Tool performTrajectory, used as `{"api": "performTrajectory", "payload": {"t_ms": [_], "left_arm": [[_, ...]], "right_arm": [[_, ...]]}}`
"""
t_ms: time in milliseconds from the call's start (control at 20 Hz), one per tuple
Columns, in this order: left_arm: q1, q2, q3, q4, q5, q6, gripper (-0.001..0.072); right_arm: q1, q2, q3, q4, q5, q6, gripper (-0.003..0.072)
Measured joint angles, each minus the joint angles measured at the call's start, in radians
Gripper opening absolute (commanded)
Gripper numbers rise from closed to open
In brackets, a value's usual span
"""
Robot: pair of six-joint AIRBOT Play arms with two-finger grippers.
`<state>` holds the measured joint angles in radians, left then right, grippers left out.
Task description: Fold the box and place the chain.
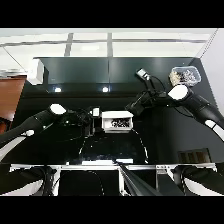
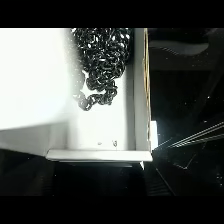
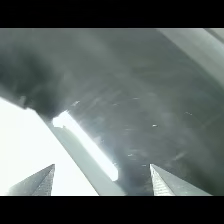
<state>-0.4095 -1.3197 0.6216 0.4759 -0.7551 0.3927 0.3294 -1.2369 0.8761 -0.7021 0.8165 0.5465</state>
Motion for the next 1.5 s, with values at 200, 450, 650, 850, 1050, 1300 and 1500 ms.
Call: {"api": "performTrajectory", "payload": {"t_ms": [200,450,650,850,1050,1300,1500], "left_arm": [[0.0,0.0,0.0,0.002,0.001,0.0,0.0389],[0.0,0.0,0.0,0.002,0.001,0.0,0.0389],[0.0,0.0,0.0,0.002,0.001,0.0,0.0389],[0.0,0.0,0.0,0.002,0.0,0.0,0.0389],[0.0,0.0,0.0,0.003,0.0,0.0,0.0389],[0.0,0.0,0.0,0.005,0.0,0.0,0.0389],[0.0,0.0,0.0,0.006,0.0,0.0,0.0389]], "right_arm": [[0.013,0.01,0.011,0.047,0.091,-0.249,0.07],[0.054,-0.002,0.008,0.06,0.116,-0.397,0.07],[0.07,-0.011,0.006,0.048,0.132,-0.436,0.07],[0.075,-0.014,0.004,0.039,0.163,-0.447,0.07],[0.077,-0.016,0.002,0.022,0.18,-0.449,0.0699],[0.077,-0.022,0.002,0.002,0.172,-0.436,0.022],[0.077,-0.024,0.002,-0.005,0.164,-0.406,0.0219]]}}
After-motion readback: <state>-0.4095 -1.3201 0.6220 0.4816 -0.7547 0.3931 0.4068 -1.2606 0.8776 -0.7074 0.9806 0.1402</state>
